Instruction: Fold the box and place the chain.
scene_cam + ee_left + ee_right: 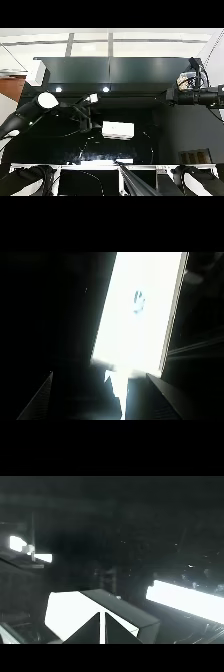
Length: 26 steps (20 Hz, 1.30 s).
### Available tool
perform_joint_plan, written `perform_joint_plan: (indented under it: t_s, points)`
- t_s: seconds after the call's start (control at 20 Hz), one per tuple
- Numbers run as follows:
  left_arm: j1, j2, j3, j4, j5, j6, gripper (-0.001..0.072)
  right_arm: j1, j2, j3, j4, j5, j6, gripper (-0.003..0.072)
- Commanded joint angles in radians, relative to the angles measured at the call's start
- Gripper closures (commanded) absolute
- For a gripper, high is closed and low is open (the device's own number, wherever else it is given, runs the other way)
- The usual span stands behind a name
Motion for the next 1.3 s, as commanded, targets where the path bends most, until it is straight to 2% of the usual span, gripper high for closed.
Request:
perform_joint_plan:
  t_s: [0.0, 0.15, 0.35, 0.5, 1.25]
  points:
    - [-0.109, -0.093, 0.097, -0.024, 0.018, -0.011, -0.0005, -0.008, 0.002, 0.001, -0.012, -0.006, -0.001, 0.0643]
    - [-0.191, -0.175, 0.142, -0.023, 0.104, -0.008, -0.0004, -0.008, 0.002, 0.001, -0.027, -0.005, 0.000, 0.0643]
    - [-0.234, -0.214, 0.152, -0.017, 0.083, -0.009, -0.0003, -0.009, 0.002, 0.001, -0.037, 0.002, -0.001, 0.0643]
    - [-0.242, -0.224, 0.152, 0.035, 0.078, -0.013, -0.0004, -0.009, 0.002, 0.001, -0.038, 0.002, -0.001, 0.0643]
    - [-0.242, -0.224, 0.150, 0.065, 0.060, -0.118, -0.0005, -0.009, 0.002, 0.001, -0.037, 0.002, 0.000, 0.0643]
